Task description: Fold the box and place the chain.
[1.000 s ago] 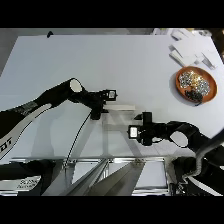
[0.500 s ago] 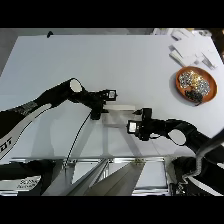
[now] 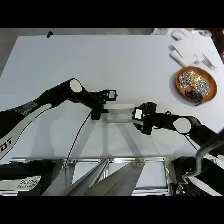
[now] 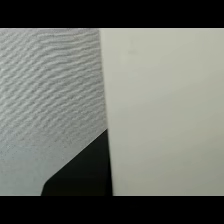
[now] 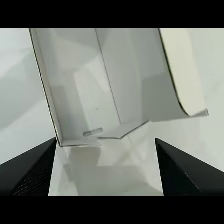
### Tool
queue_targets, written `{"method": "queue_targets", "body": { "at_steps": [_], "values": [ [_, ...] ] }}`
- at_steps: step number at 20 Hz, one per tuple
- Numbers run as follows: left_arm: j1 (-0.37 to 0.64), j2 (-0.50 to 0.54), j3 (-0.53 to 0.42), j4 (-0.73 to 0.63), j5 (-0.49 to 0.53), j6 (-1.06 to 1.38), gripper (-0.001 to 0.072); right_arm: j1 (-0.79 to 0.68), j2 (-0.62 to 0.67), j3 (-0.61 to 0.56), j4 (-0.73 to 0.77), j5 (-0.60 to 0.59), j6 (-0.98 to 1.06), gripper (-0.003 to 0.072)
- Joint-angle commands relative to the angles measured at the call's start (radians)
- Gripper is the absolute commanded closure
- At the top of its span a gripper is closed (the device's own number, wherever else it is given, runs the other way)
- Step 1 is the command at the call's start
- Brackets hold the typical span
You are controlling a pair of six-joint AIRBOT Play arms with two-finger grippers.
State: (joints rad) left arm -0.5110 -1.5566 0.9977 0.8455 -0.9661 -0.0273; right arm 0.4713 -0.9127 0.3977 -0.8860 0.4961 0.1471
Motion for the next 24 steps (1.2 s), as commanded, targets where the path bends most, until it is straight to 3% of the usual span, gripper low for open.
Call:
{"method": "queue_targets", "body": {
  "at_steps": [1,13,18,22,24],
  "values": [
    [-0.001,0.0,0.0,0.0,0.0,0.001,0.0697,-0.063,-0.022,0.002,0.111,0.051,-0.129,-0.0002],
    [-0.001,0.0,0.0,0.0,0.001,0.001,0.0697,-0.124,-0.21,0.043,0.332,0.1,-0.407,-0.0002],
    [-0.001,0.0,0.0,0.0,0.0,0.001,0.0697,-0.15,-0.278,0.043,0.484,0.162,-0.654,-0.0001],
    [-0.001,0.0,0.0,0.0,0.0,0.001,0.0697,-0.17,-0.319,0.074,0.518,0.189,-0.678,0.0004],
    [0.0,0.0,0.0,0.0,0.0,0.001,0.0697,-0.19,-0.344,0.089,0.52,0.248,-0.68,0.0042]
  ]
}}
